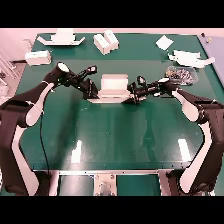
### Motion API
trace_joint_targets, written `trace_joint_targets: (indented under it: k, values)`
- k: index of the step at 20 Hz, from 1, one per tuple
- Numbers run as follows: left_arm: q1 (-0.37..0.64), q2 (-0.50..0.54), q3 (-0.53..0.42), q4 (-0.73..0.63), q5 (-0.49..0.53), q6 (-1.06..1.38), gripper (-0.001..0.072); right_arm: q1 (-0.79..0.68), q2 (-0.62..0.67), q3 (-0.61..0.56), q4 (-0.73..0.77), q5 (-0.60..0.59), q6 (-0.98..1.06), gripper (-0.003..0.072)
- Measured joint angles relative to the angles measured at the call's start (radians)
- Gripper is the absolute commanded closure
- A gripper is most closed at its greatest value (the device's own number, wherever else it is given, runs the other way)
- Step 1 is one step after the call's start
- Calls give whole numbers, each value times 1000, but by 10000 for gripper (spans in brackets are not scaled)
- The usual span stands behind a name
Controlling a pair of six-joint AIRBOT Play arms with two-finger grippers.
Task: Fold the box and place the chain.
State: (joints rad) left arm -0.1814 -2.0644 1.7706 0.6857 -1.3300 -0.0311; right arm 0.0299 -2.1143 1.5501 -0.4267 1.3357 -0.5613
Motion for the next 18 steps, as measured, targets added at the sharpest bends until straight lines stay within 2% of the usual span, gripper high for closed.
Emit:
trace_joint_targets:
  k: [1,2,8,18]
  values:
    - [0,0,0,-3,0,1,300,0,0,0,0,0,0,142]
    - [0,0,-1,-6,1,2,363,0,0,0,0,0,0,142]
    - [0,0,-7,-48,2,4,364,0,0,0,0,0,0,142]
    - [0,0,-93,-168,48,77,364,0,0,0,0,0,0,143]
